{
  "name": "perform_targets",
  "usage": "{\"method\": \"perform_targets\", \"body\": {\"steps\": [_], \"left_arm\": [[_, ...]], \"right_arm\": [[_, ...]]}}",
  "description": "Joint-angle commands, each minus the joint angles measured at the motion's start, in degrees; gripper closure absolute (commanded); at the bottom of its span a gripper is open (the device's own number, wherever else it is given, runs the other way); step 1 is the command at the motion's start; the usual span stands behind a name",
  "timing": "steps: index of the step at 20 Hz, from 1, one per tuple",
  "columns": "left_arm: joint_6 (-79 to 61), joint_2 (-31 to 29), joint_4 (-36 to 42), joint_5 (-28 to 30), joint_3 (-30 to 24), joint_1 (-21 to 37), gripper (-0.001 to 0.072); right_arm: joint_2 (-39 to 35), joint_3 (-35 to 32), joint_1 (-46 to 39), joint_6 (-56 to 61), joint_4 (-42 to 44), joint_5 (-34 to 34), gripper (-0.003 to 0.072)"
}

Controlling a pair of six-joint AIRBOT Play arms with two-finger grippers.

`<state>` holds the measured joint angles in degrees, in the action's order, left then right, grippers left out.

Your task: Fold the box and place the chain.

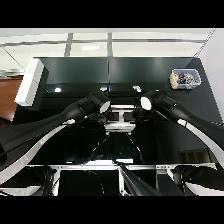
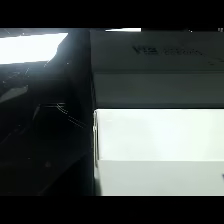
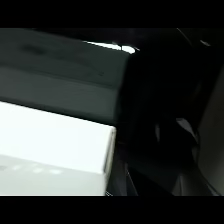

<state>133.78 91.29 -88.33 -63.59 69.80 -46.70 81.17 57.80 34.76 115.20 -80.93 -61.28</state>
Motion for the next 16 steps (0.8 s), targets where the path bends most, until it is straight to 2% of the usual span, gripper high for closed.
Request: {"method": "perform_targets", "body": {"steps": [1, 9, 10, 12, 13, 16], "left_arm": [[0.0, 0.0, -0.1, 0.0, 0.0, 0.0, 0.0682], [0.0, 0.0, -0.1, 0.0, 0.0, 0.0, 0.0682], [0.0, 0.0, -0.1, 0.0, 0.0, 0.0, 0.0681], [0.0, 0.0, -0.1, 0.0, 0.0, 0.0, 0.0682], [0.0, 0.0, 0.0, 0.0, 0.0, 0.0, 0.0682], [0.0, 0.0, 0.0, 0.0, 0.0, 0.0, 0.0682]], "right_arm": [[1.4, 0.4, 1.1, 5.2, -2.7, -1.9, 0.0381], [1.5, 0.6, 1.2, 7.5, -2.3, -0.2, 0.0386], [1.5, 0.6, 1.5, 7.4, -2.2, -0.2, 0.0519], [1.5, 0.6, 2.5, 7.4, -2.3, 0.4, 0.0571], [1.6, 0.6, 2.9, 7.4, -2.3, 0.5, 0.0675], [2.3, 0.9, 3.1, 7.5, -2.3, -1.1, 0.0677]]}}
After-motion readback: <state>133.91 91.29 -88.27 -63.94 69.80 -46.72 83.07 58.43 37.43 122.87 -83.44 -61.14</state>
